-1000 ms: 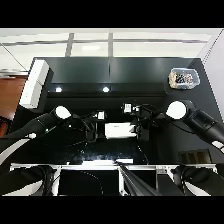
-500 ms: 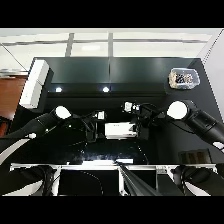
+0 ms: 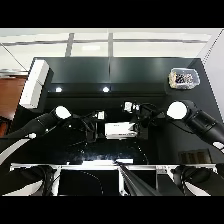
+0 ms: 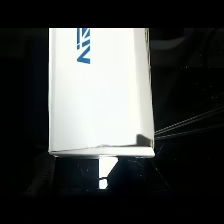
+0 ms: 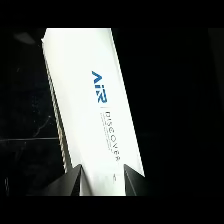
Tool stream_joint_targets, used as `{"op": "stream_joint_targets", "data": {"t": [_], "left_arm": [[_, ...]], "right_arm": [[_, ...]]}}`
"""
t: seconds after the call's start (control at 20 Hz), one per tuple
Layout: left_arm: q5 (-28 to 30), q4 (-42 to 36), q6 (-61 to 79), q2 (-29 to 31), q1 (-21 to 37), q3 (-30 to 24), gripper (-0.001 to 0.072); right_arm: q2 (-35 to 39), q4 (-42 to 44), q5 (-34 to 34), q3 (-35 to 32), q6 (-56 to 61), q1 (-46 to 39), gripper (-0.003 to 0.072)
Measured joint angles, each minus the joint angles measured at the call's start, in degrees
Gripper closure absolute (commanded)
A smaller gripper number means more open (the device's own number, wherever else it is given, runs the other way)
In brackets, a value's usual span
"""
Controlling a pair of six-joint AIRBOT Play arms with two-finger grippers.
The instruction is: Fold the box and place the chain.
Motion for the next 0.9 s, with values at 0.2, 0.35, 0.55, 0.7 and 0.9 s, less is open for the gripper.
{"op": "stream_joint_targets", "data": {"t": [0.2,0.35,0.55,0.7,0.9], "left_arm": [[0.0,0.0,0.0,0.0,0.0,0.0,0.0334],[0.0,0.0,0.0,0.0,0.0,0.0,0.0335],[0.0,0.0,0.0,0.0,0.0,0.0,0.0335],[0.0,0.0,0.1,0.0,0.0,0.0,0.0335],[0.0,0.0,0.1,0.0,0.0,0.0,0.0335]], "right_arm": [[-0.2,0.0,-0.8,-0.1,0.1,0.1,0.0392],[-0.3,-0.1,-1.2,-0.2,0.1,0.6,0.0392],[-0.3,-0.2,-2.1,-1.1,0.2,1.8,0.0391],[-0.3,-0.2,-2.4,-1.5,0.6,2.3,0.0392],[-0.3,-0.4,-3.0,-1.6,0.7,2.5,0.0495]]}}
